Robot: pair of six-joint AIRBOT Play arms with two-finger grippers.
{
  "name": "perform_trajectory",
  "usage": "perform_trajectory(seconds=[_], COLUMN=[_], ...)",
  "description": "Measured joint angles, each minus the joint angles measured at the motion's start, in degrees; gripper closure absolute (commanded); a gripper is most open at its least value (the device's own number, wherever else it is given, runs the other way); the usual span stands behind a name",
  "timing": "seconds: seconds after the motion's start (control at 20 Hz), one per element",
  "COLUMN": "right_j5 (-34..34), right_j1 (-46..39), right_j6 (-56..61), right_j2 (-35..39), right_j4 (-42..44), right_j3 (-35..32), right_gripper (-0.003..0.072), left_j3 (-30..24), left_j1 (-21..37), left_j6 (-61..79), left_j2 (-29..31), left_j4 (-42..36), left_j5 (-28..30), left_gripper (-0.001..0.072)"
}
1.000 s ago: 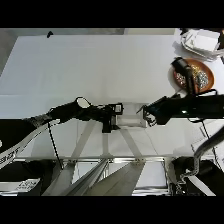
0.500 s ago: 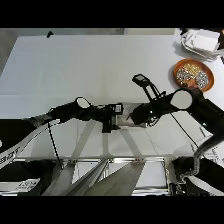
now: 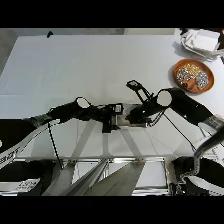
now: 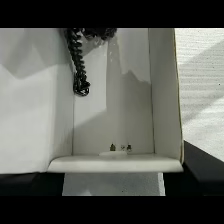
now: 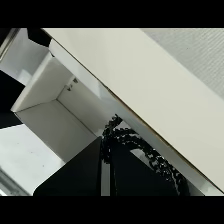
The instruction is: Fold the box and place the chain.
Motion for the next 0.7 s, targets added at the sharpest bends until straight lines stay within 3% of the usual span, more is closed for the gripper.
perform_trajectory(seconds=[0.05, 0.15, 0.45, 0.7], right_j5=[0.1, 0.5, 1.6, 2.9], right_j1=[0.0, 0.0, 0.0, 0.0], right_j6=[0.0, 0.0, 0.7, 1.7], right_j2=[-0.2, -0.5, 1.3, 8.7], right_j4=[0.1, 0.4, 0.7, -1.5], right_j3=[0.0, 0.0, 0.0, 0.0], right_gripper=[0.0652, 0.0491, 0.0482, 0.0482], left_j3=[0.0, 0.0, 0.0, 0.0], left_j1=[0.0, 0.0, 0.0, 0.0], left_j6=[0.0, 0.0, 0.0, 0.0], left_j2=[0.0, 0.0, 0.0, 0.0], left_j4=[0.0, 0.0, 0.0, 0.0], left_j5=[0.0, 0.0, 0.0, 0.0], left_gripper=[0.0346, 0.0346, 0.0346, 0.0346])
